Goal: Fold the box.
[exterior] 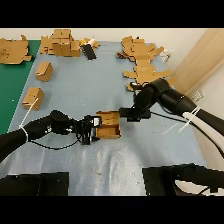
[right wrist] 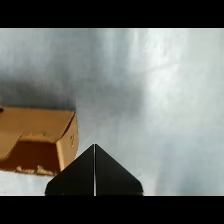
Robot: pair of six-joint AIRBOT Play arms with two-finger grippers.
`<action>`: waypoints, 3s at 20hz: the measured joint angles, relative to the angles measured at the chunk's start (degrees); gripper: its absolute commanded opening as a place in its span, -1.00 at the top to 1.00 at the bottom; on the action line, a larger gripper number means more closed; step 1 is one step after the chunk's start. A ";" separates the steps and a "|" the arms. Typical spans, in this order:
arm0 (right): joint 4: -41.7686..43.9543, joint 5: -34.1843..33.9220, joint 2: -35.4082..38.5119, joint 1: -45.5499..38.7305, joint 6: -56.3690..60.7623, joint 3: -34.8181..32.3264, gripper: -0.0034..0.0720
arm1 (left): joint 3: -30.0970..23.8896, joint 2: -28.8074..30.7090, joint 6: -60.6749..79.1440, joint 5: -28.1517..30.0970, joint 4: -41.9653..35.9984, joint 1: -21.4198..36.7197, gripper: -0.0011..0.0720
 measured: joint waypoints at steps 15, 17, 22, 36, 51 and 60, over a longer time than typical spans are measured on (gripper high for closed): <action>62.34 -8.13 -16.26 -17.46 -74.88 -5.70 0.90 | 0.00 0.00 -0.02 0.00 0.02 0.00 -0.45; 63.12 -7.87 -13.07 -15.91 -79.65 -8.00 0.90 | 0.00 0.00 -0.02 0.00 0.00 0.00 -0.45; 60.11 2.89 -0.02 -11.85 -88.94 -17.97 0.90 | 0.00 0.00 -0.02 -0.02 0.02 0.00 -0.45; 39.98 31.80 14.88 6.36 -97.15 -25.99 -0.02 | 0.00 0.00 -0.02 -0.02 0.00 0.00 -0.45; 29.70 34.51 15.10 10.51 -109.11 -26.01 -0.29 | 0.00 0.02 -0.02 -0.02 0.02 0.00 -0.45; 23.37 36.89 15.08 12.07 -109.77 -26.14 -0.19 | 0.00 0.00 -0.02 -0.02 0.00 0.00 -0.45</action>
